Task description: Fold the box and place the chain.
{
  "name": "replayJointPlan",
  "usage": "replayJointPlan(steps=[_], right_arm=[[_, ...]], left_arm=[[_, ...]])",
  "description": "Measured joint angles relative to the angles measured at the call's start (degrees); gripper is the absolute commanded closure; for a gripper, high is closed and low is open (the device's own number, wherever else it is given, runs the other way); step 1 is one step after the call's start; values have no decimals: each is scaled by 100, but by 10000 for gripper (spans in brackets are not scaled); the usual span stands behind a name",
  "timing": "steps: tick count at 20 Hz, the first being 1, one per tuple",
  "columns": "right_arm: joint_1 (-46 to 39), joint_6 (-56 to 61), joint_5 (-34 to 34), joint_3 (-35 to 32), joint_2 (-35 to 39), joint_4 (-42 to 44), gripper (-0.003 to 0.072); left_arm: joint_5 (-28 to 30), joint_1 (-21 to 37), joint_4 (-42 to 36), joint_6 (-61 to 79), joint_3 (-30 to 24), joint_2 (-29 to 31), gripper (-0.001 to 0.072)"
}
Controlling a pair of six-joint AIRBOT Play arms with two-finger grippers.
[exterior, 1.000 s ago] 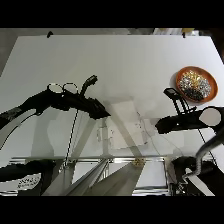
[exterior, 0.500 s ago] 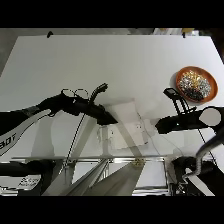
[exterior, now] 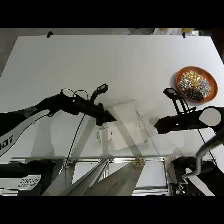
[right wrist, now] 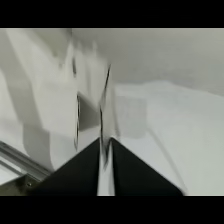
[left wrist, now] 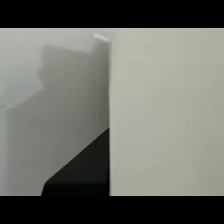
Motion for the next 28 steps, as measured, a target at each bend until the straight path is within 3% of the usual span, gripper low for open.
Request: replayJointPlan(steps=[1,2,7,12,28], right_arm=[[0,-2,-28,2,0,61,350],[4,-9,-48,0,0,118,323],[2,-42,-212,142,28,214,323],[2,-74,-227,448,195,-289,324],[2,-350,-302,549,315,-791,329]], left_arm=[[55,-33,63,136,20,87,707],[96,-90,129,240,55,160,707],[638,-627,907,514,472,330,705],[1366,-1010,1261,739,636,365,705],[1869,-1117,1602,697,678,83,704]])
